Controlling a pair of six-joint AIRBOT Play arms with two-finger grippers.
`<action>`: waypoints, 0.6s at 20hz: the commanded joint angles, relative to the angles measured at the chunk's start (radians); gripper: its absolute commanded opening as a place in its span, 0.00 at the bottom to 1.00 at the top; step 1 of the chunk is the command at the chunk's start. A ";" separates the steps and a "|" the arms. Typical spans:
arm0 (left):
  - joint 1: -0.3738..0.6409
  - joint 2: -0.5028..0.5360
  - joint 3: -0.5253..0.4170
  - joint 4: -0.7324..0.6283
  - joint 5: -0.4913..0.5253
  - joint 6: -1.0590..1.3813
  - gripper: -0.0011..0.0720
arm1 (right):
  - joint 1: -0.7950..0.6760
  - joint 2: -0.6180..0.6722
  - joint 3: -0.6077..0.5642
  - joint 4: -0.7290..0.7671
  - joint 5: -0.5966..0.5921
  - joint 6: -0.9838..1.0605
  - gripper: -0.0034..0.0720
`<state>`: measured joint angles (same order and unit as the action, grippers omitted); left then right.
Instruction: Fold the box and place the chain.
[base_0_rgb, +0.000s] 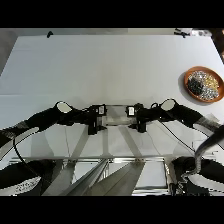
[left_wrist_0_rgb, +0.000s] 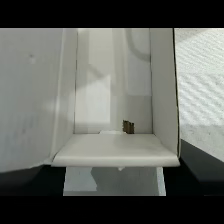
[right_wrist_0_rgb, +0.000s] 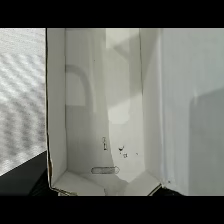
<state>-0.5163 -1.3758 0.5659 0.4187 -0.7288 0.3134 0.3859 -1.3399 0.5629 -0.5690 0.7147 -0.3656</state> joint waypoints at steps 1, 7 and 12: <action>-0.001 0.000 0.000 0.000 -0.001 0.000 0.39 | -0.001 0.000 0.001 0.001 0.010 -0.001 0.50; -0.001 0.000 0.000 0.000 -0.001 0.000 0.39 | -0.001 0.027 0.002 -0.020 0.007 0.041 0.99; -0.001 0.000 0.000 0.000 -0.001 0.000 0.39 | -0.001 0.122 0.001 -0.248 0.026 0.216 0.99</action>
<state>-0.5171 -1.3762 0.5655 0.4156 -0.7330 0.3115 0.3855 -1.2629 0.5632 -0.6830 0.7181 -0.2592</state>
